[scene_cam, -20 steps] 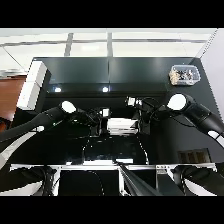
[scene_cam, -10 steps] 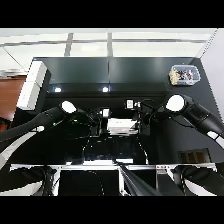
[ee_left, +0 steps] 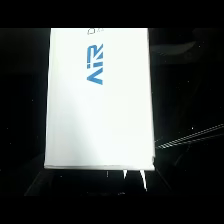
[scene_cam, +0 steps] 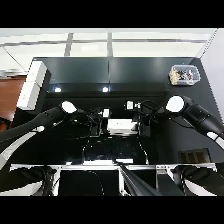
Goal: Fold the box and place the chain.
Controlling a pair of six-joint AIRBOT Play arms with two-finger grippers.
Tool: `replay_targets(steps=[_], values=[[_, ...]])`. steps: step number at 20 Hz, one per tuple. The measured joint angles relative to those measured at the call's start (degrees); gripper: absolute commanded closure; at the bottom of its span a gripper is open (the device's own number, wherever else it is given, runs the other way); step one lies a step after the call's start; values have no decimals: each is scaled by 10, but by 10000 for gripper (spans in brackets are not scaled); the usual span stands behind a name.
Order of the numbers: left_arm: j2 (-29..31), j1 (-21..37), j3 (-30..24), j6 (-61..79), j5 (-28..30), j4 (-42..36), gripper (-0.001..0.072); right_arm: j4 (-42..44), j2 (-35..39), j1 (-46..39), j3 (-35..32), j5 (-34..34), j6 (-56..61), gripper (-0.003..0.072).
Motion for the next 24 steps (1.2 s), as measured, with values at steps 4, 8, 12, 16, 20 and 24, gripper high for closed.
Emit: replay_targets(steps=[4,8,12,16,20,24], values=[[0,0,0,0,0,0,305,0,1,2,-5,-2,1,310],[0,0,0,-1,-2,0,305,-5,10,2,-6,-1,12,310],[0,0,0,-2,-2,0,305,5,35,2,-7,-9,62,328],[0,0,0,-2,-2,0,305,55,52,2,-10,-15,201,442],[0,0,0,-1,-2,0,305,180,55,2,-44,-40,315,670],[0,0,0,-1,-2,0,304,253,38,2,-76,-71,382,670]])
